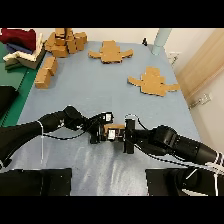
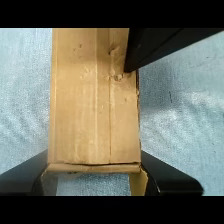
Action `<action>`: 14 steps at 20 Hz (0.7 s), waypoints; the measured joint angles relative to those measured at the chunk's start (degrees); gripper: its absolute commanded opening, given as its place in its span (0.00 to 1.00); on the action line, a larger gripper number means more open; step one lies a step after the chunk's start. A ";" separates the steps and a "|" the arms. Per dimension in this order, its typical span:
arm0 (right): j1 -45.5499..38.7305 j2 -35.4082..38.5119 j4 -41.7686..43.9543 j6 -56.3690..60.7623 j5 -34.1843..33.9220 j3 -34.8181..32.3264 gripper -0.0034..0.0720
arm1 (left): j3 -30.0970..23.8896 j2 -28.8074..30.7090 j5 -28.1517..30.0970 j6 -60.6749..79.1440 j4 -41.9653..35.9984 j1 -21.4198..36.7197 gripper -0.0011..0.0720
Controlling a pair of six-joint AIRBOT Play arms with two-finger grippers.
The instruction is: Fold the box.
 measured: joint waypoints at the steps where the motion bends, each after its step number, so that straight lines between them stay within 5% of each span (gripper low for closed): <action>1: 0.00 -0.07 0.04 0.00 0.00 0.00 0.05 | 0.00 0.00 0.00 -0.02 0.00 0.00 0.55; 14: 0.02 7.39 -1.57 3.74 -2.43 -0.04 0.05 | 0.00 0.00 -0.02 -0.13 -0.07 0.02 0.55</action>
